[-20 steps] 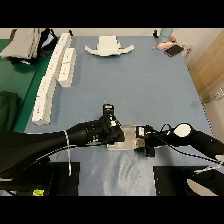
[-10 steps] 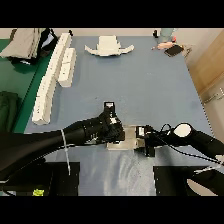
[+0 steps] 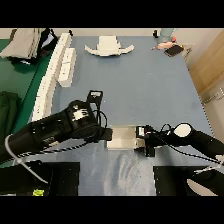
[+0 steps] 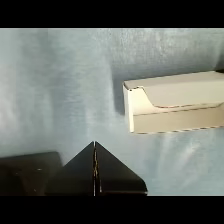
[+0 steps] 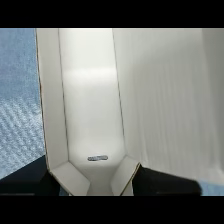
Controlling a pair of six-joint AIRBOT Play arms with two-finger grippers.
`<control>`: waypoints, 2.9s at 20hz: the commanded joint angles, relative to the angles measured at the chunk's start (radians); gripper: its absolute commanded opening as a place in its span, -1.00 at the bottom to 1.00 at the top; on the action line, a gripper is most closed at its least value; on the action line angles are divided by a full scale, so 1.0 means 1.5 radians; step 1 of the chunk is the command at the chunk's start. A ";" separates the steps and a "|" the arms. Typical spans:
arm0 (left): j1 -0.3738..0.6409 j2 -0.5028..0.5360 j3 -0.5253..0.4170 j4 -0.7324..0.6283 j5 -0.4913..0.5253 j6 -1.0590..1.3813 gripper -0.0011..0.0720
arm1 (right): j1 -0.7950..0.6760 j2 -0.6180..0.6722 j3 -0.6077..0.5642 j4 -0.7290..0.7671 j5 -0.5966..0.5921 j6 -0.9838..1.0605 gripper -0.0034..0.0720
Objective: Fold the box.
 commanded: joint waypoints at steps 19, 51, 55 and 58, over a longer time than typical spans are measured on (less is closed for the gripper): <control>0.388 0.213 -0.480 -0.635 0.425 1.645 0.91 | 0.001 0.001 0.001 0.000 0.000 0.000 0.44; 0.314 -0.040 -0.440 -0.864 0.549 1.828 0.90 | 0.001 0.001 0.001 0.000 0.000 0.000 0.44; 0.294 -0.041 -0.440 -0.856 0.571 1.820 0.90 | 0.001 0.001 0.001 0.000 0.000 0.000 0.44; 0.294 -0.044 -0.437 -0.855 0.570 1.820 0.90 | 0.001 0.001 0.001 0.000 0.000 0.000 0.44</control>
